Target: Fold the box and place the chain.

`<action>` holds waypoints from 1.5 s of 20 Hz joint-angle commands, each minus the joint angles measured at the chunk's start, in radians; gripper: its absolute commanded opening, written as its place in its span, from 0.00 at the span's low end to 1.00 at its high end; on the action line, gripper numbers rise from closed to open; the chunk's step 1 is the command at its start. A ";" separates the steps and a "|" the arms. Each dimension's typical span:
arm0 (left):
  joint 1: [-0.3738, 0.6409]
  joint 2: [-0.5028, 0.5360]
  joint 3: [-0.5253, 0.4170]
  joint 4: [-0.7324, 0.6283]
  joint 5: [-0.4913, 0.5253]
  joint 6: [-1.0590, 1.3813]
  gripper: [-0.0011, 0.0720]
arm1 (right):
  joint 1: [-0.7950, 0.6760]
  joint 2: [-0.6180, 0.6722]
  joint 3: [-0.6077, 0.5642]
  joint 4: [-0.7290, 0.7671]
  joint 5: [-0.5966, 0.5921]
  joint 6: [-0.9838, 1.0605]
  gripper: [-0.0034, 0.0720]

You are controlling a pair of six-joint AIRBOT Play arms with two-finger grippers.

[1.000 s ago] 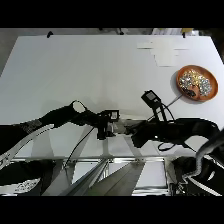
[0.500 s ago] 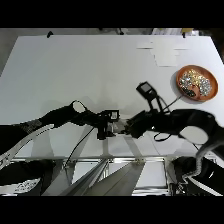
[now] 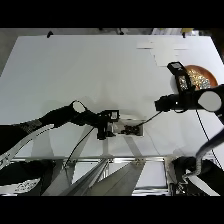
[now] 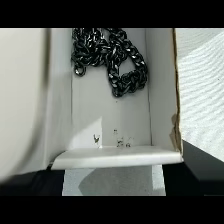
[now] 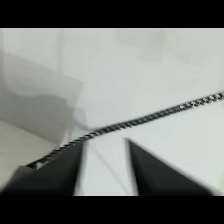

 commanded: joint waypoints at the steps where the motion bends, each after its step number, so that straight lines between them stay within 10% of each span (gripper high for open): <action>1: 0.001 0.001 0.000 0.000 0.000 0.000 0.25 | -0.064 -0.097 0.003 -0.019 0.031 -0.004 0.73; 7: 0.001 0.001 0.000 0.000 0.000 0.000 0.25 | -0.064 -0.267 0.003 -0.021 0.017 0.011 0.47; 25: 0.001 0.001 0.000 0.000 0.000 0.000 0.25 | -0.064 -0.446 0.003 -0.019 -0.016 0.064 0.46; 30: 0.001 0.001 0.000 0.000 0.000 0.000 0.25 | -0.064 -0.449 0.003 -0.019 -0.006 0.063 0.28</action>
